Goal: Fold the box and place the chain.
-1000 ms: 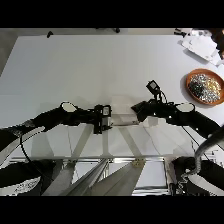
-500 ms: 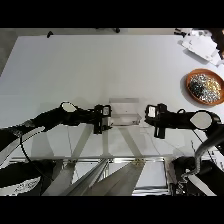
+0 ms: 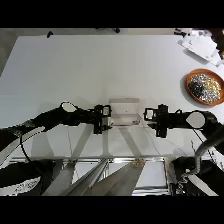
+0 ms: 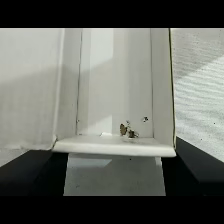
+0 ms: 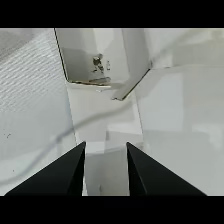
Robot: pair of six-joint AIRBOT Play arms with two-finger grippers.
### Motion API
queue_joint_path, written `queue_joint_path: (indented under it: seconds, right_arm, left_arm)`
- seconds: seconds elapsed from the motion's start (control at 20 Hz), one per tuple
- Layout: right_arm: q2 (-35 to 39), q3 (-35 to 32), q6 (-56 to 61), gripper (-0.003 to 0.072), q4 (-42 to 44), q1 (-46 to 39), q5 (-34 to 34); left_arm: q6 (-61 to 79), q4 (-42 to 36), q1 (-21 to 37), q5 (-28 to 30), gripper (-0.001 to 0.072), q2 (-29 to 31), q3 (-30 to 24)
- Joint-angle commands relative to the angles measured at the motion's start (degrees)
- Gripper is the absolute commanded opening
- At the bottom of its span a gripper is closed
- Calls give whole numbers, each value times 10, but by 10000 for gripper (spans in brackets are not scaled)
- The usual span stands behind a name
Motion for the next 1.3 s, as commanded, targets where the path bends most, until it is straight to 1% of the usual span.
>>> queue_joint_path:
  seconds: [0.0, 0.05, 0.15, 0.25, 0.35, 0.4, 0.45, 0.5, 0.65, 0.8, 0.95, 1.15, 1.25]
  right_arm:
    - [-56, 0, -80, 244, 52, 1, -19]
    - [-67, 0, -94, 239, 71, 6, -28]
    - [-78, 0, -94, 239, 76, 27, -56]
    - [-81, 0, -94, 238, 92, 45, -92]
    - [-82, 0, -94, 237, 109, 48, -114]
    - [-82, 0, -94, 219, 109, 48, -115]
    - [-82, 0, -94, 177, 109, 49, -113]
    - [-82, 0, -94, 170, 110, 54, -112]
    - [-82, 0, -94, 170, 111, 87, -121]
    - [-82, 0, -94, 171, 123, 106, -152]
    - [-83, 0, -93, 171, 133, 111, -171]
    - [-107, 0, -90, 171, 137, 111, -172]
    - [-123, 0, -89, 202, 137, 111, -172]
  left_arm:
    - [0, 0, 0, 0, 319, 0, 0]
    - [0, 0, 0, 0, 319, 0, 0]
    - [0, 0, 0, 0, 319, 0, 0]
    - [0, 0, 0, 0, 319, 0, 0]
    - [0, 0, 0, 0, 319, 0, 0]
    - [0, 0, 0, 0, 319, 0, 0]
    - [0, 0, 0, 0, 319, 0, 0]
    - [0, 0, 0, 0, 319, 0, 0]
    - [0, 0, 0, 0, 319, 0, 0]
    - [0, 0, 0, 0, 319, 0, 0]
    - [0, 0, 0, 0, 319, 0, 0]
    - [0, 0, 0, 0, 319, 0, 0]
    - [0, 0, 0, 0, 319, 0, 0]
